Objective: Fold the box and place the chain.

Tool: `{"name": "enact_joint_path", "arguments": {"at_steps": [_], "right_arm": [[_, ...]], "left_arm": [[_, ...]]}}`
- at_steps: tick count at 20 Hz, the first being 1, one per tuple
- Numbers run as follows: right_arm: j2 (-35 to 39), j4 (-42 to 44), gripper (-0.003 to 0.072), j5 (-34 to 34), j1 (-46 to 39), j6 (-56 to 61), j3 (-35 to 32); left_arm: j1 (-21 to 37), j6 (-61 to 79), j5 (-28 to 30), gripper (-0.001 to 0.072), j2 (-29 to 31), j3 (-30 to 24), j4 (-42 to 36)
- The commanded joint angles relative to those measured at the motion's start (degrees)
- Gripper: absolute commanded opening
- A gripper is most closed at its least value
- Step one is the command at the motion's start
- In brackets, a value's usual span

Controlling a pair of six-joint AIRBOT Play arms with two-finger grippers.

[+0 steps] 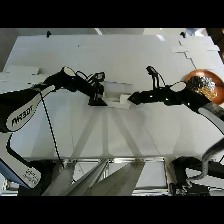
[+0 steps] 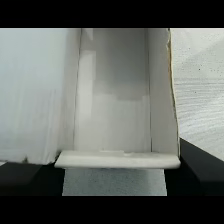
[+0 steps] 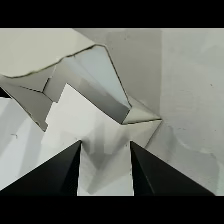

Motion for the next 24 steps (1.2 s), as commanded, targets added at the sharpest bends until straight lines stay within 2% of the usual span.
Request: {"name": "enact_joint_path", "arguments": {"at_steps": [1, 5, 9, 15, 24], "right_arm": [[0.00, 0.85, 0.0316, -0.55, 0.20, 1.11, 0.04], [0.00, -1.18, 0.0316, -3.54, 0.20, 4.72, 0.04], [-0.02, -10.45, 0.0315, -3.89, 1.40, 10.32, 0.04], [-0.02, -11.06, 0.0302, -10.88, 4.39, 12.33, 0.04], [0.00, -16.02, 0.0299, -11.91, 5.31, 15.85, 0.04]], "left_arm": [[0.07, 0.00, 0.02, 0.0316, 0.02, -0.02, 0.00], [0.07, 0.00, 0.02, 0.0316, 0.02, -0.02, 0.00], [0.07, 0.00, 0.02, 0.0316, 0.02, -0.02, 0.00], [0.07, 0.02, 0.02, 0.0316, 0.02, -0.02, 0.00], [0.07, 0.00, 0.02, 0.0316, 0.02, -0.02, -0.04]]}}
